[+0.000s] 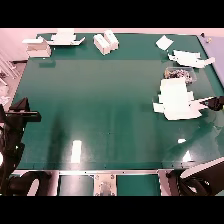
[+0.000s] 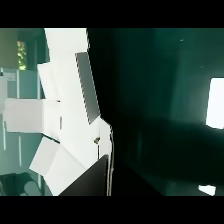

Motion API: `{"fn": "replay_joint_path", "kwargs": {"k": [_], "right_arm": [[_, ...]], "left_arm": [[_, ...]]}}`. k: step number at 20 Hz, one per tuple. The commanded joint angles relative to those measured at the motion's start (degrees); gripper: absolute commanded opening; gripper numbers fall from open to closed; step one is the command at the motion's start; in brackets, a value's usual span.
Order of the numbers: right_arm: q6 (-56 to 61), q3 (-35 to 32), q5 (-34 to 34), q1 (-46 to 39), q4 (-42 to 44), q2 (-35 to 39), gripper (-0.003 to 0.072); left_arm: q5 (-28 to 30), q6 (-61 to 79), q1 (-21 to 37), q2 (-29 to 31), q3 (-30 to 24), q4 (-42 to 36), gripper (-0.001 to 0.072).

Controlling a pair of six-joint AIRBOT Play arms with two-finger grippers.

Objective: Fold the box and place the chain.

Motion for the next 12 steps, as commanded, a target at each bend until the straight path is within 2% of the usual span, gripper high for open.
{"fn": "replay_joint_path", "kwargs": {"k": [1, 8, 12], "right_arm": [[3.67, -2.36, 0.94, 3.04, 2.84, 1.75, 0.0007], [-0.13, -14.10, 0.87, 12.33, 3.30, 11.34, 0.0005], [-8.09, -27.10, -1.66, 15.23, 13.33, 19.37, 0.0005]], "left_arm": [[0.00, 0.02, 0.04, 0.00, -0.02, 0.02, 0.0020], [0.00, 0.02, 0.04, 0.00, -0.02, 0.02, 0.0020], [0.00, 0.02, 0.04, 0.00, -0.02, 0.02, 0.0020]]}}
